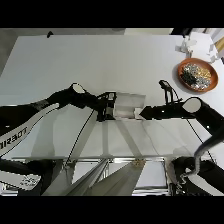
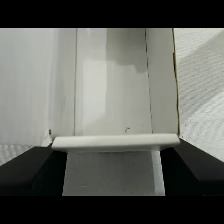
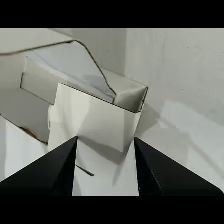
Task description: Fold the box and place the chain.
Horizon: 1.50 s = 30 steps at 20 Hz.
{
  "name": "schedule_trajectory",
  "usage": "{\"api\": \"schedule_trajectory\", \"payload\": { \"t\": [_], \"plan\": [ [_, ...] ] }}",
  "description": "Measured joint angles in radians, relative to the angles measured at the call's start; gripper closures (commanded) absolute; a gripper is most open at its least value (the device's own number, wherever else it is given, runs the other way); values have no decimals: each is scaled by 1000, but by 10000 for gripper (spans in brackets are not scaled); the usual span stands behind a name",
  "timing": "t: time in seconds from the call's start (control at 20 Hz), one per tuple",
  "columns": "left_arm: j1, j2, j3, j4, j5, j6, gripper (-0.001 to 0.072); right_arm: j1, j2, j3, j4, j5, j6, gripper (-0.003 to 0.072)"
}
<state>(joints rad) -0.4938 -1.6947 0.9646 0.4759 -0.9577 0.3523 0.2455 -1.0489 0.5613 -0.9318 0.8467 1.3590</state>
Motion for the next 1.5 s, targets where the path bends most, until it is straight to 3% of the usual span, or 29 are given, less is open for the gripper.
{"api": "schedule_trajectory", "payload": {
  "t": [0.4,0.8,1.0,1.15,1.3,1.4,1.5],
  "plan": [
    [0,0,0,0,0,0,458,143,-121,121,-252,11,305,280],
    [0,0,0,0,0,0,458,262,-268,248,-442,98,568,285],
    [0,0,0,0,0,0,458,283,-300,265,-514,132,689,418],
    [0,0,0,-1,2,0,458,288,-311,269,-538,145,732,589],
    [-1,0,0,-8,-1,-5,458,290,-315,271,-554,154,754,671],
    [-1,0,0,-6,0,-4,458,293,-317,271,-559,152,758,669],
    [-1,0,0,-3,1,1,458,299,-319,271,-565,140,756,476]
  ]
}}
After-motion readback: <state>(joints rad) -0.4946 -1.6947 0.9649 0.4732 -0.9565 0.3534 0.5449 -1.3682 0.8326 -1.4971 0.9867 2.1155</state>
